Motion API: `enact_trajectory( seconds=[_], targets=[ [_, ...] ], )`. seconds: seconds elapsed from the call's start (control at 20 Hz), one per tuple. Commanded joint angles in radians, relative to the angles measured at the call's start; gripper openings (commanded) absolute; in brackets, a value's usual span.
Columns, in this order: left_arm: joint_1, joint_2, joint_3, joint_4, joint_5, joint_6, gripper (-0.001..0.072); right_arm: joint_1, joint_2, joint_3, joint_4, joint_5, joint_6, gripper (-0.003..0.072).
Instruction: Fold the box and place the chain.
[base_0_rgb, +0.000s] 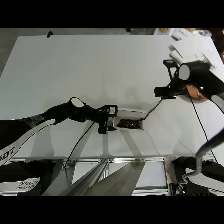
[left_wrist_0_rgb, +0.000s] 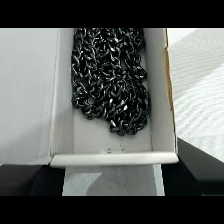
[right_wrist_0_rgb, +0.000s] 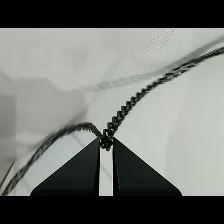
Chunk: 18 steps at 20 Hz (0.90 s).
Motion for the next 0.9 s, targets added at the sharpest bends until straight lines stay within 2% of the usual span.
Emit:
enact_trajectory(
  seconds=[0.0, 0.2, 0.35, 0.6, 0.75, 0.85],
  targets=[
    [0.000, 0.001, 0.001, 0.000, 0.000, 0.000, 0.0141, 0.080, 0.186, -0.001, 0.003, 0.102, -0.001, 0.0017],
    [0.000, 0.000, 0.001, 0.000, 0.000, 0.000, 0.0141, 0.227, 0.373, -0.001, 0.039, 0.119, 0.047, 0.0017],
    [0.000, 0.000, 0.001, 0.000, 0.000, 0.000, 0.0141, 0.361, 0.460, -0.001, 0.042, 0.113, 0.105, 0.0017],
    [0.000, 0.001, 0.001, 0.000, 0.000, 0.000, 0.0141, 0.569, 0.487, -0.001, 0.042, 0.060, 0.171, 0.0017],
    [0.000, 0.000, 0.001, 0.000, 0.000, 0.000, 0.0141, 0.631, 0.488, -0.001, 0.022, 0.051, 0.216, 0.0017],
    [0.000, 0.000, 0.001, 0.000, 0.000, 0.000, 0.0141, 0.635, 0.488, 0.000, -0.044, 0.060, 0.254, 0.0017]
  ],
)
